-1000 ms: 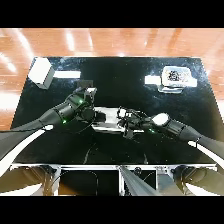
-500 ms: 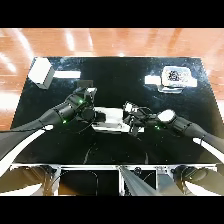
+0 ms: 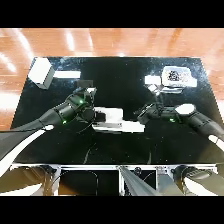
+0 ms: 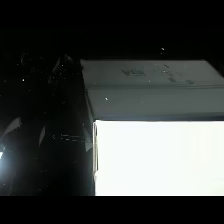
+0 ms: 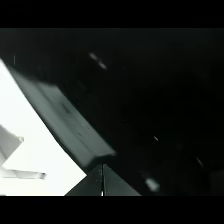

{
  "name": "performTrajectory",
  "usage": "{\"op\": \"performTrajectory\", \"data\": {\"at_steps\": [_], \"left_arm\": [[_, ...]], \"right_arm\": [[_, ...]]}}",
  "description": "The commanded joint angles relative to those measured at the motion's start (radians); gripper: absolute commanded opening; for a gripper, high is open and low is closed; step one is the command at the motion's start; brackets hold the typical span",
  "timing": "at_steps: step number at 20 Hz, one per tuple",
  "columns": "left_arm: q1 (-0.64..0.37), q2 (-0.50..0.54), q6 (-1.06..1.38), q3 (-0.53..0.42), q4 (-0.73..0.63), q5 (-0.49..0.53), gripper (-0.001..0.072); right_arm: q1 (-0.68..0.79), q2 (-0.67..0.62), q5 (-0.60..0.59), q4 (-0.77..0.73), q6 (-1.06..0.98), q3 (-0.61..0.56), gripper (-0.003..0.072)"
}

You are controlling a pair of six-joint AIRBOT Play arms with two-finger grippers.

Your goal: Fold the box and place the chain.

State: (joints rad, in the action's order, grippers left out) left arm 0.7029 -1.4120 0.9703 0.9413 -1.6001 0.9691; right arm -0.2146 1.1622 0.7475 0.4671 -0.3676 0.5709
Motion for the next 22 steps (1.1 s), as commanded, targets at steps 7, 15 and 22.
{"op": "performTrajectory", "data": {"at_steps": [7,15,22], "left_arm": [[0.033,0.002,-0.098,0.027,0.075,0.056,0.0018],[0.033,0.000,-0.100,0.042,0.101,0.071,0.0019],[0.033,-0.001,-0.103,0.035,0.108,0.051,0.0019]], "right_arm": [[0.343,-0.050,0.566,-0.060,-0.312,0.002,0.0032],[0.368,-0.050,0.499,0.453,-0.846,-0.005,0.0032],[0.250,-0.010,0.417,0.464,-0.948,-0.021,0.0032]]}}
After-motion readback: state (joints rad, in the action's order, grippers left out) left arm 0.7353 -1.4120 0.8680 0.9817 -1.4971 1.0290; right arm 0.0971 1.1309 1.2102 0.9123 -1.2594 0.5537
